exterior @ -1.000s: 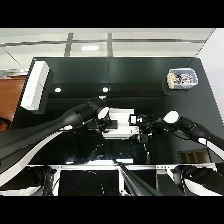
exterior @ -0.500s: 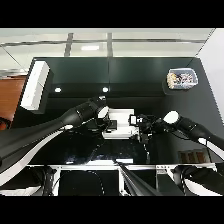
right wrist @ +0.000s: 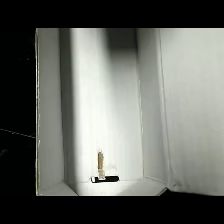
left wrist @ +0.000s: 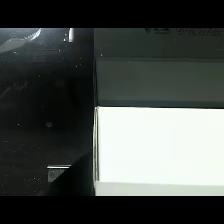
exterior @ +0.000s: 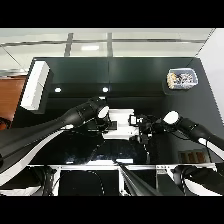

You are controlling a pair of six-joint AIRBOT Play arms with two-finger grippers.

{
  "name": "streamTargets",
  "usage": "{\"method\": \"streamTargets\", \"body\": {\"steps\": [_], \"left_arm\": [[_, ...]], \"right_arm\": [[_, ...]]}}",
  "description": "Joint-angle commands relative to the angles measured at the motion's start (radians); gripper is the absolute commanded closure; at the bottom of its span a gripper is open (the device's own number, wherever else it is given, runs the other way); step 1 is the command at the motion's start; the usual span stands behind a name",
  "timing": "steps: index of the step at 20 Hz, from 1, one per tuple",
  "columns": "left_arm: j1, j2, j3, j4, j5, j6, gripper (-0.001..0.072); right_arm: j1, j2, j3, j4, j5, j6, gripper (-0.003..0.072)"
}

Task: Fold the box and place the chain.

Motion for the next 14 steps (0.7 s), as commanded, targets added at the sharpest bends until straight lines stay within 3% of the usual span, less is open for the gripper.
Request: {"method": "streamTargets", "body": {"steps": [1,7,14], "left_arm": [[0.0,0.005,0.0,0.007,0.002,0.006,0.068],[0.003,0.014,0.013,0.056,0.007,0.008,0.068],[0.002,0.014,0.013,0.058,0.039,0.036,0.0679]], "right_arm": [[-0.002,0.016,0.001,-0.035,-0.013,0.004,0.0053],[-0.034,0.105,0.001,-0.1,-0.014,-0.005,0.0055],[-0.028,0.105,0.001,-0.08,-0.014,-0.128,0.0063]]}}
